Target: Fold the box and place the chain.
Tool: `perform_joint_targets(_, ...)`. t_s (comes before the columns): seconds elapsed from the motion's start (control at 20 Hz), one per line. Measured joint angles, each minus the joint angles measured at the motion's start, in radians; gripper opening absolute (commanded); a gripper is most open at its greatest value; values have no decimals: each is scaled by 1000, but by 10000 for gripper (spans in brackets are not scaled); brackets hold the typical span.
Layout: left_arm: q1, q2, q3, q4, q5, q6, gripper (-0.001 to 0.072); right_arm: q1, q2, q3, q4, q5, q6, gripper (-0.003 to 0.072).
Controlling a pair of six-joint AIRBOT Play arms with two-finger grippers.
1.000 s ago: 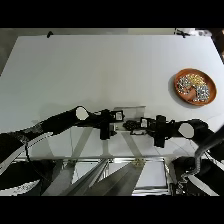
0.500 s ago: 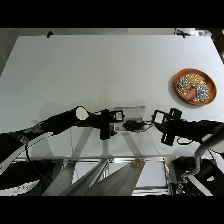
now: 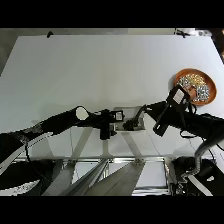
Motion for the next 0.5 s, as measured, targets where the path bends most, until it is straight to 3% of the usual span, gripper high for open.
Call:
perform_joint_targets(0.35,0,0,0,0,0,0,491,30,-270,3,83,67,2,12)
perform_joint_targets(0.5,0,0,0,0,0,0,491,77,-394,4,126,36,-1,12)
